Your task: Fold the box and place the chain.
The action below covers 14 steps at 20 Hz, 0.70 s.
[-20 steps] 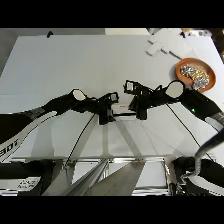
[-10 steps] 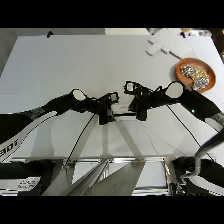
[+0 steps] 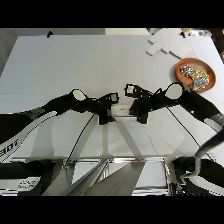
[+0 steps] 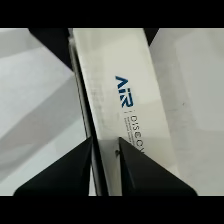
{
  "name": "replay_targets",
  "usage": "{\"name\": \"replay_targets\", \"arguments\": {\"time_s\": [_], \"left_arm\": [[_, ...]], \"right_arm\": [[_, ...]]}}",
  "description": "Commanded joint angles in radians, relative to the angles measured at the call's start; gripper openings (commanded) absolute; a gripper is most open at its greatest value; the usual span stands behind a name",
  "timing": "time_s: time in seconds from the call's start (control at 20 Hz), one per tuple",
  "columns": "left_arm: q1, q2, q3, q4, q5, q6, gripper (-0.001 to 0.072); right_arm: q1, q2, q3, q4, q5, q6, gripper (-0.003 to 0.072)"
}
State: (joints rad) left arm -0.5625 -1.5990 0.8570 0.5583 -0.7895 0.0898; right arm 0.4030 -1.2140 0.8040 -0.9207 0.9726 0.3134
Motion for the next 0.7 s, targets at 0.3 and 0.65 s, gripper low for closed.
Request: {"name": "replay_targets", "arguments": {"time_s": [0.3,0.65], "left_arm": [[0.0,0.0,0.001,-0.002,0.0,-0.004,0.0012],[0.0,0.0,0.001,-0.002,0.0,-0.004,0.0012]], "right_arm": [[0.001,0.004,0.0,0.068,0.025,-0.001,0.0313],[-0.024,0.073,0.0,0.224,0.006,-0.061,0.0325]]}}
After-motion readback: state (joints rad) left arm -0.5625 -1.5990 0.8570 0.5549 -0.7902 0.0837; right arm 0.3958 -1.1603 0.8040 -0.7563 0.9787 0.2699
